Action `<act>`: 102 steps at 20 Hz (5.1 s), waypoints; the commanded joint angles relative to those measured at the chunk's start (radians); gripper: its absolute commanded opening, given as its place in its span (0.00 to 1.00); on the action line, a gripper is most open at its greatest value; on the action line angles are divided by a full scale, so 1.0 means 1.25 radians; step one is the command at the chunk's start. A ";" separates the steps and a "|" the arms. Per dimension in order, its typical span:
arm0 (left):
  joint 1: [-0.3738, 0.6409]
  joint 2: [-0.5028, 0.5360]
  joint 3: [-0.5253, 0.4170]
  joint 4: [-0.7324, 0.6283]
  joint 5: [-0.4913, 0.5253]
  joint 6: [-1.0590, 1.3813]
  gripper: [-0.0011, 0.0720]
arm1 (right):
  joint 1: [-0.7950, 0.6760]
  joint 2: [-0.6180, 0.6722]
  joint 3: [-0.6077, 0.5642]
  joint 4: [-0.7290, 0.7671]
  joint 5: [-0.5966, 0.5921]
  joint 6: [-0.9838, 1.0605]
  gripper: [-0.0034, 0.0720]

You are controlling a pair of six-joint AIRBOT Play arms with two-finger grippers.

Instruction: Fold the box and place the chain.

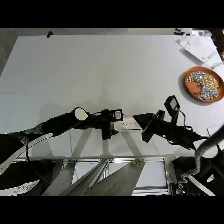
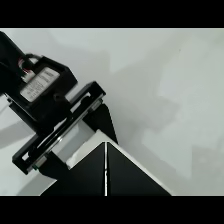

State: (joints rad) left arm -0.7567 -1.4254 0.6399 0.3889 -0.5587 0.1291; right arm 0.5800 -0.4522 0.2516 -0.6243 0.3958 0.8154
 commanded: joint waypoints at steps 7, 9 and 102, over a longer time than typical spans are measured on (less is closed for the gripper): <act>0.001 0.001 0.000 0.001 0.001 0.002 0.55 | -0.246 0.004 0.313 -0.641 0.552 0.449 0.05; 0.001 0.001 0.000 0.001 0.001 0.002 0.55 | -0.330 -0.033 0.398 -0.645 0.667 0.405 0.05; 0.892 0.481 -0.063 0.886 -0.205 -1.079 0.97 | -0.470 -0.430 0.407 -0.476 0.737 0.349 0.05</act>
State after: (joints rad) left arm 0.3702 -0.9211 0.5610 1.4998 -0.8127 -1.2503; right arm -0.0071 -0.9890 0.7605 -1.2190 1.3167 1.2507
